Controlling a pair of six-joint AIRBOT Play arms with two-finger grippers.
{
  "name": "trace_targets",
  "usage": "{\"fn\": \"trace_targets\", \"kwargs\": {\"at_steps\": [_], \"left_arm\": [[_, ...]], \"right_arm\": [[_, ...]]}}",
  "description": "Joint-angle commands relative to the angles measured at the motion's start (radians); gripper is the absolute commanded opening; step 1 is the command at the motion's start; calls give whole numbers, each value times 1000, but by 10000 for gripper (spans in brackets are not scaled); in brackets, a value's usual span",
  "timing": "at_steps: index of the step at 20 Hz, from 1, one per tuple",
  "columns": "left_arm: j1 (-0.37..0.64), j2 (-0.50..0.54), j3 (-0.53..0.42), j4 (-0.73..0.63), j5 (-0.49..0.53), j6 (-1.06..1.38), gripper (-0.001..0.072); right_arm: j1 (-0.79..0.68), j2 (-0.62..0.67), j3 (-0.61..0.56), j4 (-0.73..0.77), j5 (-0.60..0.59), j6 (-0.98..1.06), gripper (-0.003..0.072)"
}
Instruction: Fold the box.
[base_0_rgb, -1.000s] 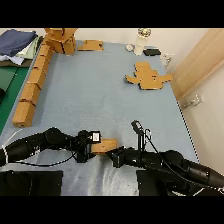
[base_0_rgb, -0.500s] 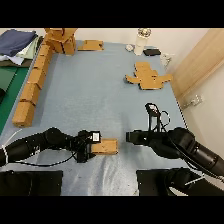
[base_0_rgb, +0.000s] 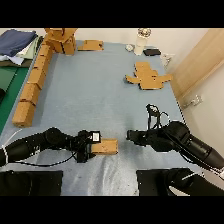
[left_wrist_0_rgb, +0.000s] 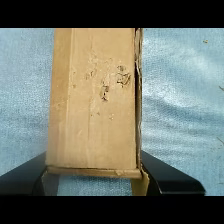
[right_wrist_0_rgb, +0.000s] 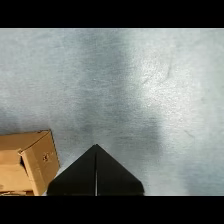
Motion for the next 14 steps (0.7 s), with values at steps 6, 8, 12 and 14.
{"fn": "trace_targets", "kwargs": {"at_steps": [6, 8, 12, 14], "left_arm": [[0, 2, 25, -8, -18, -93, 469], [3, 16, 54, -7, -16, -184, 469], [88, 33, 104, 9, 38, -406, 469], [180, 32, 120, 9, 118, -447, 470]], "right_arm": [[-2, -32, 2, -6, -6, 18, 5], [-2, -34, 2, -17, -6, 18, 5], [-2, -34, 2, -51, -6, 18, 5], [-2, -34, 2, -67, -6, 18, 5]]}}
